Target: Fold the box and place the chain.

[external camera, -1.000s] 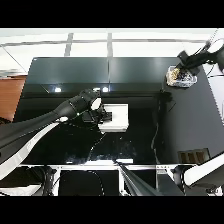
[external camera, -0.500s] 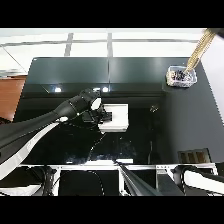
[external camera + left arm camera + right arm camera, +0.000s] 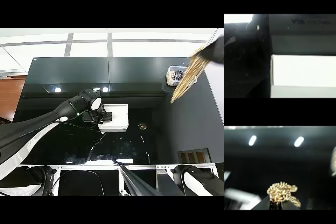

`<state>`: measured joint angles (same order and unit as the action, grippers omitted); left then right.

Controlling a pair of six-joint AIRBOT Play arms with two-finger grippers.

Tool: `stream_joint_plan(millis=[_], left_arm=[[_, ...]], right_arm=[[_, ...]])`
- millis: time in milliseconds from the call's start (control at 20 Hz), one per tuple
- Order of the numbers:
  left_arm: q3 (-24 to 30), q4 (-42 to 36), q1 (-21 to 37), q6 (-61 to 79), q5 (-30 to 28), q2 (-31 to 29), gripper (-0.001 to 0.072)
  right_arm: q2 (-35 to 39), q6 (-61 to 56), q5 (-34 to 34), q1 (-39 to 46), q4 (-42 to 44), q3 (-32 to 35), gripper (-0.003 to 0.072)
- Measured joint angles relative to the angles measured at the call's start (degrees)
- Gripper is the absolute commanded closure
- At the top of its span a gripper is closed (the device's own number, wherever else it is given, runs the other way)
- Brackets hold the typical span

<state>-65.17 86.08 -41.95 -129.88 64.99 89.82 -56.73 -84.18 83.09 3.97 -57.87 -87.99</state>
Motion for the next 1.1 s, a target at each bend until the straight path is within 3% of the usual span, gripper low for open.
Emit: stream_joint_plan(millis=[200, 450, 700, 1050, 1100], left_arm=[[0.0, 0.0, 0.0, 0.0, 0.0, 0.0, 0.0684], [0.0, 0.0, 0.0, 0.0, 0.0, 0.0, 0.0684], [0.0, 0.0, 0.0, 0.0, 0.0, 0.0, 0.0685], [0.0, 0.0, 0.0, 0.0, 0.0, 0.0, 0.0684], [0.0, 0.0, 0.0, 0.0, 0.0, 0.0, 0.0685]], right_arm=[[2.4, 0.4, -1.5, -8.4, 6.8, 12.7, 0.0672], [1.1, 0.4, -13.5, -20.8, 14.5, 23.1, 0.0672], [-5.0, 0.5, -21.1, -27.8, 16.4, 25.9, 0.0672], [-10.8, 0.4, -22.8, -30.0, 14.8, 26.4, 0.0669], [-11.6, 0.3, -22.8, -30.4, 14.2, 26.5, 0.0577]])
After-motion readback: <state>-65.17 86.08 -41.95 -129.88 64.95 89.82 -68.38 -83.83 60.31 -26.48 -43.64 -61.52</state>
